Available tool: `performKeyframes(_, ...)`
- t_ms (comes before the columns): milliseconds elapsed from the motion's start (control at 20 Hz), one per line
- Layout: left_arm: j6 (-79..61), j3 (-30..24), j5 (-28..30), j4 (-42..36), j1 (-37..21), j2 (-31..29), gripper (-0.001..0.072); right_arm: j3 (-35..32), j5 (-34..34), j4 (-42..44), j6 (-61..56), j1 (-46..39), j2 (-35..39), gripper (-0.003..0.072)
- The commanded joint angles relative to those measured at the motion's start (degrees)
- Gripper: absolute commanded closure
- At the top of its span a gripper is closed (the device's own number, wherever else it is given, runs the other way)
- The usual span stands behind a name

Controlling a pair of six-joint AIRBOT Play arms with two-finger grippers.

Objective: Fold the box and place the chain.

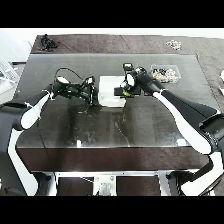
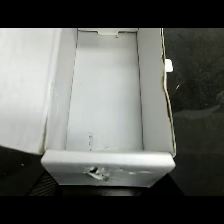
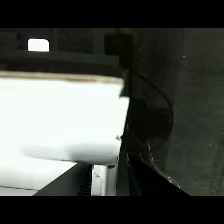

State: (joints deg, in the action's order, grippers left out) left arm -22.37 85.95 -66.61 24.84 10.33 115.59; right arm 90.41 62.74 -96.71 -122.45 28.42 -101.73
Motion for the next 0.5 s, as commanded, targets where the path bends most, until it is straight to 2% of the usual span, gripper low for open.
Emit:
performKeyframes(0, 0.00, 0.02, 0.00, 0.00, 0.00, -0.02, 0.0116, 0.55, -0.11, 0.02, 0.09, 0.07, 1.66, 0.0412)
performKeyframes(250, -0.02, 0.00, 0.13, 0.04, 0.00, -0.02, 0.0116, 0.52, -0.07, -4.09, 4.07, 0.02, 7.50, 0.0413)
performKeyframes(350, 0.00, 0.00, 0.11, 0.13, 0.00, -0.02, 0.0117, 0.52, -0.07, -9.53, 6.58, 0.02, 10.25, 0.0413)
performKeyframes(450, 0.00, 0.00, 0.07, 0.20, 0.00, -0.02, 0.0116, 0.52, -0.09, -19.06, 7.67, -0.20, 11.80, 0.0413)
